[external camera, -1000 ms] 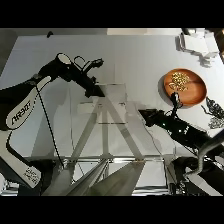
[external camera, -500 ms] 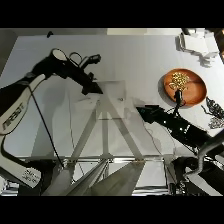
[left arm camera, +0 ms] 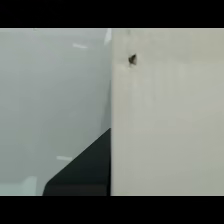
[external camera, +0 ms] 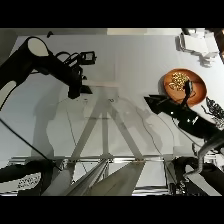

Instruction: Fold the box and place the chain.

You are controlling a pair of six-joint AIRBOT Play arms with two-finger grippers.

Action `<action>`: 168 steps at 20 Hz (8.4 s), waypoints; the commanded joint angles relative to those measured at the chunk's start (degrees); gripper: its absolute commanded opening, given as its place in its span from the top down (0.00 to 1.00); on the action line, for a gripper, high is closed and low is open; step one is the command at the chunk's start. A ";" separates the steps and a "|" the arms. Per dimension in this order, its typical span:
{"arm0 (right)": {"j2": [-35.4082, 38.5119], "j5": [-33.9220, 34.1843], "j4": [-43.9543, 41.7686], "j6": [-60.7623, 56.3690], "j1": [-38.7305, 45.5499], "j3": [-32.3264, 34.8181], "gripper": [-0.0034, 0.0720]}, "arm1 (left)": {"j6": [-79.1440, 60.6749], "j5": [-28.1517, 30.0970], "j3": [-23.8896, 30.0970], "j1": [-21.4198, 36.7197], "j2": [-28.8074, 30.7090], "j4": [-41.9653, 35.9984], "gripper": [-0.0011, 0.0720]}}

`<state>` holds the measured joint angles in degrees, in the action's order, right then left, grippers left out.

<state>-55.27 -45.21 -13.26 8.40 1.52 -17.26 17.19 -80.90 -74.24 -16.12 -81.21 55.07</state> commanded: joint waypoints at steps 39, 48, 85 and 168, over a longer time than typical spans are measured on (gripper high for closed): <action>-2.71 1.57 73.16 -62.55 -6.69 -20.90 0.46 | -39.30 20.31 15.47 -3.58 -14.08 -25.99 0.98; -2.67 1.20 70.77 -43.89 -6.69 -20.96 0.41 | -39.26 20.28 15.47 -3.61 -14.56 -25.75 0.97; -2.67 19.02 45.40 -0.85 -29.31 -3.32 0.02 | -39.26 20.28 15.47 -3.61 -14.53 -25.77 0.97; -7.37 14.93 29.29 16.33 -23.63 -1.29 0.02 | -39.26 20.28 15.47 -3.61 -14.53 -25.88 0.97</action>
<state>-60.90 -32.27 20.03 24.56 -19.94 -18.68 -22.04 -60.62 -58.78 -19.70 -95.72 29.17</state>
